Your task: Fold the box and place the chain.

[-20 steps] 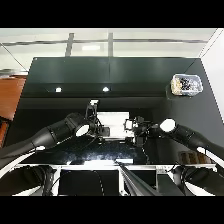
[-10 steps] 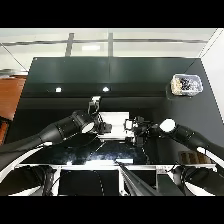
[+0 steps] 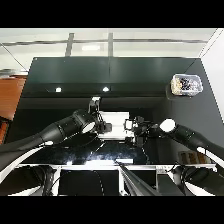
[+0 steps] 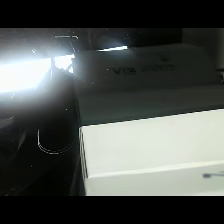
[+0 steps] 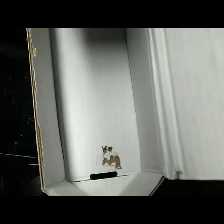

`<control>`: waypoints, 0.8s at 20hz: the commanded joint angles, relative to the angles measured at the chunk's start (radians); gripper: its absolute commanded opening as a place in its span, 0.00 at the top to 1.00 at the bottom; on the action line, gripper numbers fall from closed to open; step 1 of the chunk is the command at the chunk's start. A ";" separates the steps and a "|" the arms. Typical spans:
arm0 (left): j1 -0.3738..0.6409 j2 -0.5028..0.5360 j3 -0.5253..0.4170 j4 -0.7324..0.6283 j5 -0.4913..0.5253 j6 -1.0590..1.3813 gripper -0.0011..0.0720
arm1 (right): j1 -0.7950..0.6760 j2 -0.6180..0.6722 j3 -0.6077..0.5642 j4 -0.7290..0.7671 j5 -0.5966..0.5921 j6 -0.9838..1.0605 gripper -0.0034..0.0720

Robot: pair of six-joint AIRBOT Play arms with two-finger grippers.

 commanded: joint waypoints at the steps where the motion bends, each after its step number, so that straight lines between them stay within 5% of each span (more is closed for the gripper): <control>1: 0.000 -0.008 0.000 -0.007 -0.008 -0.008 0.62 | 0.001 0.000 0.000 0.000 0.000 0.000 0.50; 16: -0.002 -0.011 0.000 -0.006 -0.041 -0.043 0.62 | 0.001 0.000 0.000 0.000 0.000 0.000 0.50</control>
